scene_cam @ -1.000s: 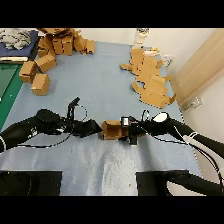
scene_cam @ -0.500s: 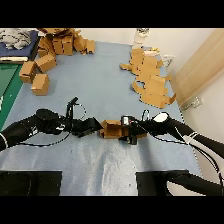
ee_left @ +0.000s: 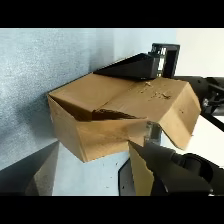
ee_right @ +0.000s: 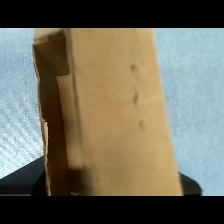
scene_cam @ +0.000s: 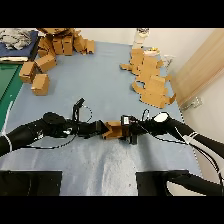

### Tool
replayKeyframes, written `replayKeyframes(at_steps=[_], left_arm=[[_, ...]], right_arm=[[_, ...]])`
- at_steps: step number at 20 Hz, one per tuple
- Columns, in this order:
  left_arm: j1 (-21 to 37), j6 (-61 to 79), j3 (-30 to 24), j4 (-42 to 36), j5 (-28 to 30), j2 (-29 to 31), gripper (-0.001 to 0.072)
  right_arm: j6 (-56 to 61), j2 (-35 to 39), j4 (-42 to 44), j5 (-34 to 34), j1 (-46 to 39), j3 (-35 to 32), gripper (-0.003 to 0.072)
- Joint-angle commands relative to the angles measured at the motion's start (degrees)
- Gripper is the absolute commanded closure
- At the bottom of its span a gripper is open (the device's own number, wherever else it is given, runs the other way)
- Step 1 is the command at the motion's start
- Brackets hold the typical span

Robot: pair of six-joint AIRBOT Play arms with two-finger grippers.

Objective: Fold the box.

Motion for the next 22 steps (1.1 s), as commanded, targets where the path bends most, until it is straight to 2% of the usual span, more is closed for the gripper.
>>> replayKeyframes(at_steps=[1,3,4,5,8,12,13,16,21,22], left_arm=[[-2.12,-0.09,0.26,-0.26,2.21,-1.81,0.0041],[-3.37,-0.46,1.73,-0.22,1.92,-3.52,0.0063],[-3.91,0.37,2.73,0.26,2.08,-3.96,0.0183],[-4.15,0.92,3.56,0.79,2.23,-4.09,0.0217],[-4.11,0.96,4.48,1.07,4.09,-4.17,0.0216],[-4.15,-2.58,7.02,2.34,3.02,-5.79,0.0217],[-4.24,-5.62,8.09,4.87,2.56,-5.99,0.0217],[-4.52,-17.16,10.45,19.63,-0.48,-6.47,0.0214],[-4.52,-16.94,10.40,15.69,-0.74,-6.51,0.0214],[-4.50,-15.80,10.58,15.93,0.85,-6.51,0.0214]], right_arm=[[-0.07,0.04,0.00,-0.63,0.04,0.04,0.0077],[-0.04,0.04,0.00,-0.92,0.04,0.04,0.0077],[0.35,0.04,0.00,-0.94,0.04,0.04,0.0077],[0.87,0.04,-0.02,-0.92,0.04,0.04,0.0077],[0.98,0.04,0.00,-0.92,0.07,0.04,0.0077],[1.03,0.04,-0.02,-0.94,0.07,0.04,0.0077],[1.62,0.04,-0.02,-1.01,0.07,0.04,0.0077],[2.27,0.04,-0.04,-1.03,0.07,0.04,0.0077],[2.27,0.44,0.00,-1.01,0.31,0.04,0.0077],[2.29,0.74,-0.02,-1.01,0.31,0.04,0.0077]])
